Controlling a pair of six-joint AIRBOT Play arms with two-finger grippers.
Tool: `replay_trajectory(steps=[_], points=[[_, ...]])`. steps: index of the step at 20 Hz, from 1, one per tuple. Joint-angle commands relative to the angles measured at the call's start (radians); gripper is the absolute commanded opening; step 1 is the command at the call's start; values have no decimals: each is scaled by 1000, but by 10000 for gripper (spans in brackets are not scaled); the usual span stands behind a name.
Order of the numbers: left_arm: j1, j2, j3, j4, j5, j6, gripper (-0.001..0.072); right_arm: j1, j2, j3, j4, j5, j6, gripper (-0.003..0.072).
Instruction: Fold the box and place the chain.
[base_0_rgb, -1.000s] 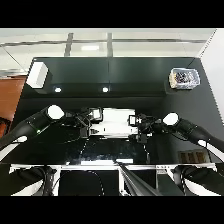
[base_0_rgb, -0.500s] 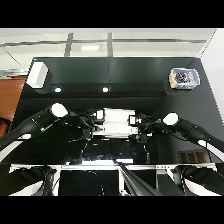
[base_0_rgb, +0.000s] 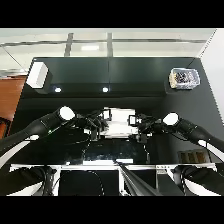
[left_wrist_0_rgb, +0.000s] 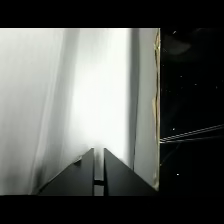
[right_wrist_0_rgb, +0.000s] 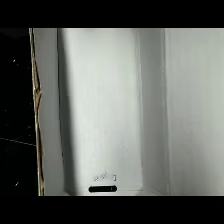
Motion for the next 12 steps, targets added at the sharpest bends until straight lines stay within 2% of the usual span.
replay_trajectory(steps=[1,2,3,5,6,7,8,12], points=[[6,-3,1,-5,15,-19,95,1,0,0,0,0,0,158],[6,-3,1,-5,18,-19,308,1,0,0,0,0,0,158],[6,-2,1,-5,15,-20,448,1,0,0,0,0,0,158],[10,0,8,29,-7,-35,92,1,0,0,0,0,0,158],[10,3,17,55,-19,-83,174,1,0,0,0,0,0,158],[13,15,27,96,-34,-154,130,1,0,0,0,0,0,158],[25,34,44,161,-76,-214,25,1,0,0,0,0,0,158],[146,185,79,430,-207,-553,24,1,0,0,0,0,0,158]])
